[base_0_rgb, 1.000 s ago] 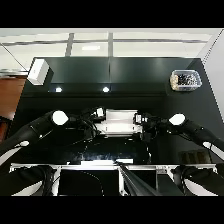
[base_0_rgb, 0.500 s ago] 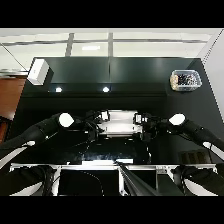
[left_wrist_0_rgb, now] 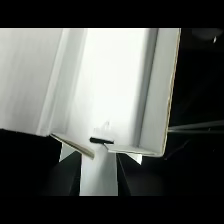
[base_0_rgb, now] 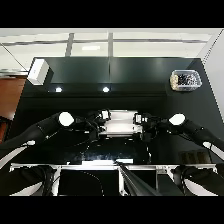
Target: Fold the box and place the chain.
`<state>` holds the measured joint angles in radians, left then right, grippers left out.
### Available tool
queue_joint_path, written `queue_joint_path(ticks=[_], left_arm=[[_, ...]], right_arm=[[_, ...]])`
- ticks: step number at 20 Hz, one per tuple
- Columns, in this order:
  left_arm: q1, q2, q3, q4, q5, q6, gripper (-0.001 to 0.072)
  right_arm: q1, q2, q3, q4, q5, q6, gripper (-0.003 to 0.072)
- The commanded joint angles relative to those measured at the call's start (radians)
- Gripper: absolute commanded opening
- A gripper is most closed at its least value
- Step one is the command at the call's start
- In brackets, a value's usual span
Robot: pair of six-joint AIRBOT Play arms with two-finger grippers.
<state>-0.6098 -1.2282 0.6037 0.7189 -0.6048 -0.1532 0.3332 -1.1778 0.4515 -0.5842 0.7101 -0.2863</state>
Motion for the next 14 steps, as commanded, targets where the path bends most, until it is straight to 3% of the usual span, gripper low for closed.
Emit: queue_joint_path(ticks=[1, 4, 8, 14], left_arm=[[-0.008, -0.014, 0.003, -0.086, 0.001, 0.001, 0.0261], [-0.027, -0.039, 0.003, -0.096, 0.032, 0.001, 0.0196], [-0.069, -0.042, 0.004, -0.110, 0.092, 0.001, 0.0196], [-0.071, -0.042, 0.003, -0.129, 0.098, 0.001, 0.0196]], right_arm=[[0.001, -0.001, 0.001, 0.000, 0.000, 0.000, 0.0471], [0.001, -0.001, 0.001, 0.000, 0.000, 0.000, 0.0471], [0.001, -0.001, 0.001, 0.000, 0.000, 0.000, 0.0471], [0.001, -0.001, 0.001, 0.000, 0.000, 0.000, 0.0471]])
